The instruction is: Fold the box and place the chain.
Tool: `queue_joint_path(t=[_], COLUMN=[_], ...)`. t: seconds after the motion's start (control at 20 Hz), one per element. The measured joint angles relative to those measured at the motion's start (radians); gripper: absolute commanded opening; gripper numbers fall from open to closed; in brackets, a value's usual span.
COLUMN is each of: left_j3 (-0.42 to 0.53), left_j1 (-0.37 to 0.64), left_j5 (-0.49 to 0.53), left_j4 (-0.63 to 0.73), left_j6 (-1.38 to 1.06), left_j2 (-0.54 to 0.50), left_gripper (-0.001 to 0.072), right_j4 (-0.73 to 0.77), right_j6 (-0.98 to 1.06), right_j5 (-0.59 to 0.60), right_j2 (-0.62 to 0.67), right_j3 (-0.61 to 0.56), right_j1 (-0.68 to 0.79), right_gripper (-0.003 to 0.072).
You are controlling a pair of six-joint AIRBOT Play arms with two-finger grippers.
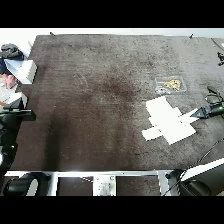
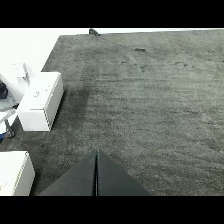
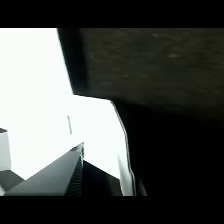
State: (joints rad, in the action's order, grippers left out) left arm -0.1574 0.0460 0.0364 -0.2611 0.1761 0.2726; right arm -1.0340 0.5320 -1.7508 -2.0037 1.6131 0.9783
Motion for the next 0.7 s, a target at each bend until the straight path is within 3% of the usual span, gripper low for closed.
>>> queue_joint_path(t=[0.1, 0.2, 0.35, 0.4, 0.7], left_j3=[0.0, 0.0, 0.0, 0.0, 0.0], left_j1=[0.0, 0.0, 0.0, 0.0, 0.0], left_j5=[0.0, 0.0, 0.0, 0.0, 0.0], left_j4=[0.0, 0.0, 0.0, 0.0, 0.0], left_j6=[0.0, 0.0, 0.0, 0.0, 0.0], left_j2=[0.0, 0.0, 0.0, 0.0, 0.0], left_gripper=[0.0012, 0.0012, 0.0012, 0.0012, 0.0012], right_j4=[0.037, 0.055, 0.062, 0.064, 0.102], right_j6=[-0.009, -0.014, -0.017, -0.019, -0.023], right_j5=[-0.022, -0.035, -0.048, -0.051, -0.056], right_j2=[0.0, 0.0, 0.005, 0.01, 0.091], right_j3=[-0.016, -0.036, -0.056, -0.06, -0.127], right_j1=[-0.003, -0.01, -0.02, -0.02, -0.032], right_gripper=[0.0304, 0.0141, 0.0061, -0.0022, -0.0023])
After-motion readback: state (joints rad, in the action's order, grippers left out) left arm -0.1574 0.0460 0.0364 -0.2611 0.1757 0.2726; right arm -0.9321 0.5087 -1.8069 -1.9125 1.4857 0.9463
